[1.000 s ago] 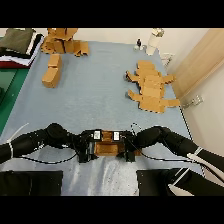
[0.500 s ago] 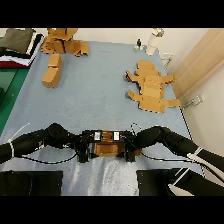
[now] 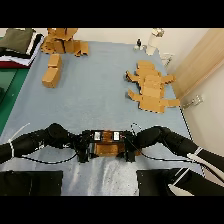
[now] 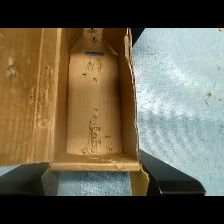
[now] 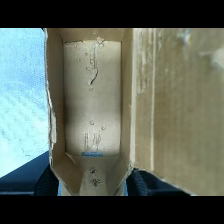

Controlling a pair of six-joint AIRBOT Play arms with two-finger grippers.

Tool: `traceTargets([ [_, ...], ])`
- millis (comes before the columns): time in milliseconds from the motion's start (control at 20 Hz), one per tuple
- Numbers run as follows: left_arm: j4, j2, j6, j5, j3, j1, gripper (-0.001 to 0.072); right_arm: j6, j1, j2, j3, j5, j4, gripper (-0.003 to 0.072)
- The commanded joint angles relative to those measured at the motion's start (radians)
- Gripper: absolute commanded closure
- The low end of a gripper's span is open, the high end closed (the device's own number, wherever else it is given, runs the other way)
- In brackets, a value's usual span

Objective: Fold the box.

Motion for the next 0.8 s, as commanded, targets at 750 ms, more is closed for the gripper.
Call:
traceTargets([
  [750,0.001,0.0,0.0,0.0,0.001,0.0,0.026,0.003,0.0,0.003,0.017,-0.047,0.0,-0.0003],
])
